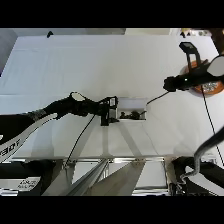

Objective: Fold the box and place the chain.

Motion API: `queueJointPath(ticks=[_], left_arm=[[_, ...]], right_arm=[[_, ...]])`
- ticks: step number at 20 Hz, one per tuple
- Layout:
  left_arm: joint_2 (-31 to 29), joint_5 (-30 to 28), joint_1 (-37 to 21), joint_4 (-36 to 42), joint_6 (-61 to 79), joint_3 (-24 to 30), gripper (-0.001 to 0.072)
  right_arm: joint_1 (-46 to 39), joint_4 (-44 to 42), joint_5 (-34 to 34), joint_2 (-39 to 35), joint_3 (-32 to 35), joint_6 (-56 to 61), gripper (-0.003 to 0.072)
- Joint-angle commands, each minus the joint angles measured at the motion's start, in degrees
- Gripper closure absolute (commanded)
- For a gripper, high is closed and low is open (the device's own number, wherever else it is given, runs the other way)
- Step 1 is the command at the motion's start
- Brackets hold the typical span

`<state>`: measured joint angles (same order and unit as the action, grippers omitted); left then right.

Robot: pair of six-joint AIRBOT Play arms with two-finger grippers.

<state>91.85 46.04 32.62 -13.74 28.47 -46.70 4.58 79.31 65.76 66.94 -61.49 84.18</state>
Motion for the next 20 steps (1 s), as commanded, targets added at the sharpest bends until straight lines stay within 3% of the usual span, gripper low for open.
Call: queueJointPath(ticks=[1,3,4,5,6,7,10,13,16,19,20], left_arm=[[0.0,0.0,0.0,0.0,0.0,0.0,0.0574],[0.0,0.0,0.0,0.0,0.0,0.0,0.0574],[0.0,0.0,0.0,0.0,0.0,0.0,0.0574],[0.0,0.0,0.0,0.0,0.0,0.0,0.0574],[0.0,0.0,0.0,0.0,0.0,0.0,0.0574],[0.0,0.0,0.0,0.0,0.0,0.0,0.0574],[0.0,0.0,0.0,0.0,0.0,0.0,0.0574],[0.0,0.0,0.0,0.0,0.0,0.0,0.0574],[0.0,0.0,0.0,0.0,0.0,0.0,0.0574],[0.0,0.0,0.0,0.0,0.0,0.0,0.0574],[0.0,0.0,0.0,0.0,0.0,0.0,0.0574]], right_arm=[[-1.5,1.1,-3.3,8.1,0.0,1.5,0.0322],[-1.5,1.1,-3.8,12.2,0.0,1.5,0.0318],[-1.5,1.1,-3.8,14.0,0.0,1.5,0.0260],[-1.5,1.1,-3.9,15.3,0.0,1.5,0.0142],[-1.5,1.1,-4.2,16.6,0.0,1.5,0.0091],[-1.4,1.1,-4.7,17.7,0.0,1.5,0.0097],[-0.3,1.1,-6.9,19.5,0.0,1.5,0.0230],[1.2,1.4,-8.2,21.4,0.0,3.6,0.0233],[2.0,1.4,-8.4,23.4,0.0,4.5,0.0303],[2.3,1.5,-8.1,23.5,0.0,4.5,0.0482],[2.3,1.6,-7.6,23.4,0.0,4.4,0.0616]])
